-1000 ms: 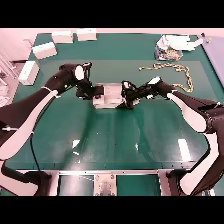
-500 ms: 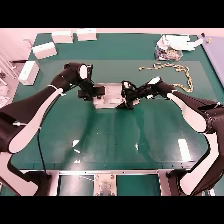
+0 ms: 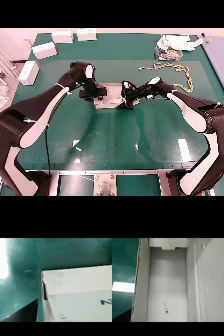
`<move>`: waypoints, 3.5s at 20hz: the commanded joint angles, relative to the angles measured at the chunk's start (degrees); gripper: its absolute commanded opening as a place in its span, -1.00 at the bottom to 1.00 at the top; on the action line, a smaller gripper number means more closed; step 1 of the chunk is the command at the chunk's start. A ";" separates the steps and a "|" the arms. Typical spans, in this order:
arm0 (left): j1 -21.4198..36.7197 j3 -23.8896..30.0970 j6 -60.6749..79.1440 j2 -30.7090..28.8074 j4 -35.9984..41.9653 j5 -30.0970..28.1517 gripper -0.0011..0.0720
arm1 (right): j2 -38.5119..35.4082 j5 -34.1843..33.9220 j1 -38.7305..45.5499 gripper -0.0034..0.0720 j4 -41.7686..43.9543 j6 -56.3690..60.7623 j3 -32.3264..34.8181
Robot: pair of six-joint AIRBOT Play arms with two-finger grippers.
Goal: Fold the box and place the chain.
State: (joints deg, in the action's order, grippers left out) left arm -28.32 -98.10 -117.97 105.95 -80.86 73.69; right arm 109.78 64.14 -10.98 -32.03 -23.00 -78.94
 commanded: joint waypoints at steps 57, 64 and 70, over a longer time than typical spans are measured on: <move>-1.66 -12.61 2.08 6.86 -5.51 13.94 0.50 | -0.04 0.02 0.02 0.64 0.02 0.00 -0.04; -0.24 -12.59 12.00 0.57 -0.26 14.16 0.50 | -0.04 0.00 0.02 0.64 0.02 0.00 -0.04; 4.33 -12.57 34.27 -7.26 10.16 21.33 0.50 | -0.04 0.00 0.02 0.64 0.02 0.00 -0.04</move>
State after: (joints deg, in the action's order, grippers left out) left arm -26.09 -110.67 -96.47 102.15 -75.29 91.33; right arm 109.78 64.12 -10.94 -32.03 -23.00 -78.94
